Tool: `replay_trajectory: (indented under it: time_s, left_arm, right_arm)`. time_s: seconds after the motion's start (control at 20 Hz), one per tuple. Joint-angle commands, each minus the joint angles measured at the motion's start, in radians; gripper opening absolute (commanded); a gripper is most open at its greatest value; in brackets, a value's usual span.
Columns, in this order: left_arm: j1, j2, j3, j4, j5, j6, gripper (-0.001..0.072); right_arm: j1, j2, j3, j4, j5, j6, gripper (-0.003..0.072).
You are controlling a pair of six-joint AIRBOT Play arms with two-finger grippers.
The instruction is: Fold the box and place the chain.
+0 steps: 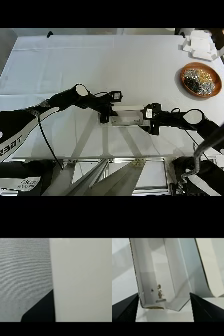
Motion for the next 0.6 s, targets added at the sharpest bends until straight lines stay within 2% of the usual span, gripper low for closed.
replay_trajectory:
  time_s: [0.0,0.15,0.55]
  left_arm:
    - [-0.001,0.001,0.0,0.0,0.0,0.0,0.0011]
    - [-0.001,0.001,0.0,0.0,0.001,0.0,0.0011]
    - [-0.001,0.001,0.0,0.0,0.0,0.0,0.0011]
  right_arm:
    - [-0.027,-0.058,0.042,0.009,0.072,-0.004,0.0659]
    - [-0.08,-0.061,0.043,-0.003,0.132,0.016,0.0659]
    - [-0.109,-0.062,0.043,0.037,0.152,0.018,0.0659]
